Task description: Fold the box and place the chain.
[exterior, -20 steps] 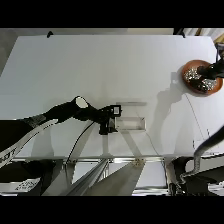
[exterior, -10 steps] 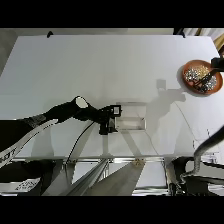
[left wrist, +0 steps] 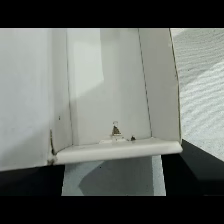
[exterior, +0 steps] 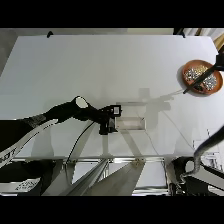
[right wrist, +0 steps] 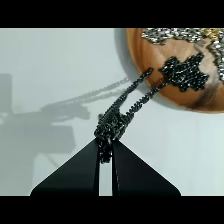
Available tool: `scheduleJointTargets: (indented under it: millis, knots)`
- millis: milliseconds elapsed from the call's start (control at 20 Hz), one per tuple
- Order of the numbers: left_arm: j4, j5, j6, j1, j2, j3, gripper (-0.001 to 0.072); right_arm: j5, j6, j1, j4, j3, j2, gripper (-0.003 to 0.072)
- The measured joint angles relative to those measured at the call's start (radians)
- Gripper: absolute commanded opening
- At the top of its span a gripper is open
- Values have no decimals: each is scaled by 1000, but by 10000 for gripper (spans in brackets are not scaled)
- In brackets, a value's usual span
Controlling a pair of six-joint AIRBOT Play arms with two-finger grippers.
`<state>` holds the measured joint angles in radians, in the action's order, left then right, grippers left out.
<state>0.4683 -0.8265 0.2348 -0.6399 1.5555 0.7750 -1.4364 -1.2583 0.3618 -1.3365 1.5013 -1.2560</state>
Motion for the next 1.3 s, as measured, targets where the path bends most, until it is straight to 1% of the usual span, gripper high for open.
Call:
scheduleJointTargets:
  millis: [250, 450, 600, 750, 1000, 1100, 1300]
  knots:
    - [0, 0, 0, 0, 0, 0, 334, -95, 7, -14, 116, -38, 59, 17]
    - [0, 0, 0, 0, 0, 0, 334, -156, 10, -104, 169, -142, 126, 17]
    - [0, 0, 0, 0, 0, 0, 334, -174, 10, -192, 180, -240, 180, 17]
    - [0, 0, 0, 0, 0, 0, 334, -176, 11, -251, 182, -309, 216, 17]
    - [0, 0, 0, 0, 0, 0, 334, -150, 11, -314, 184, -432, 240, 17]
    - [0, 0, 0, 0, 0, 0, 334, -116, 11, -335, 185, -508, 243, 17]
    - [0, 0, 0, 0, 0, 0, 334, -11, 11, -355, 206, -660, 245, 17]
